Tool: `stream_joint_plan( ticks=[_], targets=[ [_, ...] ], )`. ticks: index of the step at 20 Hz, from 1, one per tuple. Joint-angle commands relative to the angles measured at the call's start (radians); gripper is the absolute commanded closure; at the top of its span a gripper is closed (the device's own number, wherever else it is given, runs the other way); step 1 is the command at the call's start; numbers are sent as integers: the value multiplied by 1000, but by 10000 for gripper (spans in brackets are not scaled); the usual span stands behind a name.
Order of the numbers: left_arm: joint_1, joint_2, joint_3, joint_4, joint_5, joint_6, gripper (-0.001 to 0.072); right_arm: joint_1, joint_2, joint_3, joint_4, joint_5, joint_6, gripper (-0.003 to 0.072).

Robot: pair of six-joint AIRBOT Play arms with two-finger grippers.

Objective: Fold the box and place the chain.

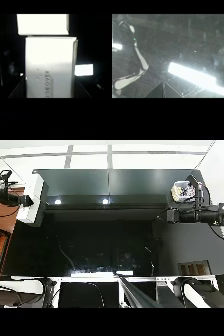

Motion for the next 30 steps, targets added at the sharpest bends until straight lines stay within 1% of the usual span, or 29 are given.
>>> stream_joint_plan(
  ticks=[1, 3, 5, 8, 9, 10, 11, 12, 13, 14, 15, 16, 18, 20, 22, 23, 24, 25, 26, 30],
  targets=[
    [-16, 2, 80, 112, -44, -7, -11, -1, 0, 1, 0, 0, 3, 676],
    [-29, 27, 183, 109, -118, -14, -11, 0, 0, 1, 0, -21, 2, 676],
    [-49, 56, 283, 87, -172, -101, -10, 0, 0, 1, 0, -60, 2, 676],
    [-90, 80, 405, -24, -301, -200, -6, 0, 0, 1, 0, -77, 2, 676],
    [-107, 85, 432, -62, -354, -266, 13, 0, 0, 1, 1, -71, 2, 676],
    [-128, 94, 446, -102, -412, -343, 251, 2, 1, 1, 0, -60, -5, 676],
    [-149, 105, 441, -144, -466, -383, 633, 15, 1, 1, -5, -48, -20, 676],
    [-174, 121, 420, -205, -501, -397, 685, 37, 1, 1, -18, -24, -20, 677],
    [-201, 141, 378, -272, -517, -403, 685, 58, 1, 1, -27, 20, -15, 677],
    [-228, 164, 324, -318, -511, -407, 685, 80, 1, 1, -48, 56, 5, 677],
    [-263, 199, 246, -344, -478, -406, 686, 108, 3, 1, -96, 57, 34, 678],
    [-304, 246, 159, -340, -430, -389, 686, 138, 5, 1, -161, 12, 68, 678],
    [-380, 366, -49, -335, -295, -304, 686, 193, 5, -11, -279, -151, 103, 678],
    [-458, 534, -315, -333, -88, -204, 686, 240, 5, -70, -323, -402, 95, 678],
    [-512, 683, -587, -330, 130, -119, 685, 263, 2, -170, -328, -692, 87, 677],
    [-524, 739, -698, -330, 217, -101, 685, 263, 0, -209, -323, -787, 88, 676],
    [-525, 787, -787, -331, 277, -104, 685, 262, 0, -231, -335, -826, 87, 675],
    [-521, 820, -842, -331, 307, -105, 685, 259, 0, -232, -337, -807, 88, 675],
    [-517, 842, -873, -329, 317, -103, 684, 260, 0, -232, -336, -802, 88, 675],
    [-515, 847, -884, -335, 314, -114, 684, 261, 0, -232, -336, -804, 88, 675]
  ],
)
